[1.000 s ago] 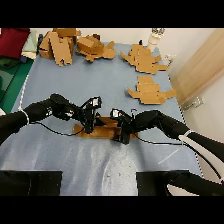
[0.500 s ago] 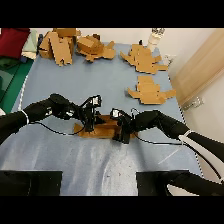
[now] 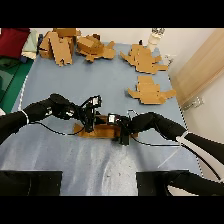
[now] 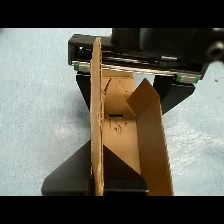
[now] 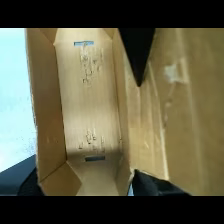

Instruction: Fold the box.

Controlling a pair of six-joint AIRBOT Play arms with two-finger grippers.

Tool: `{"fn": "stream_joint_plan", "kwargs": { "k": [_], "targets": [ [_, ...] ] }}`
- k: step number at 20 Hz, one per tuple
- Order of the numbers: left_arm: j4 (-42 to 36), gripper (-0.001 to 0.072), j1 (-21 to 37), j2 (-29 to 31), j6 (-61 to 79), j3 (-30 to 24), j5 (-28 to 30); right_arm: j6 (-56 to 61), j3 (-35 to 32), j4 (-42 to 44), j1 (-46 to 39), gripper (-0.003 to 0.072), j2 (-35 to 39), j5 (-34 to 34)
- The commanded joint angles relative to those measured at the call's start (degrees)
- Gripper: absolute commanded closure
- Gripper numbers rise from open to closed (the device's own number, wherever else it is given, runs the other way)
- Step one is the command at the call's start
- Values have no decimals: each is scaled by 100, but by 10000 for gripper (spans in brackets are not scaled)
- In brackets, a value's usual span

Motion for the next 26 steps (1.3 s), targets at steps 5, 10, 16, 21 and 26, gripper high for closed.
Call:
{"fn": "stream_joint_plan", "kwargs": {
  "k": [5,10,16,21,26],
  "targets": [
    [-7,695,-2,-2,0,2,15,-13,4,-79,37,-31,-24,26],
    [-7,695,-2,-2,0,2,15,-13,4,-76,37,-31,-24,76],
    [-7,695,-2,-2,0,2,15,-13,4,-81,37,-19,-26,98],
    [-7,695,-2,-2,0,2,15,-11,4,-127,37,205,-26,87],
    [-7,695,-2,-2,0,2,17,-9,4,-186,37,192,-26,87]
  ]
}}
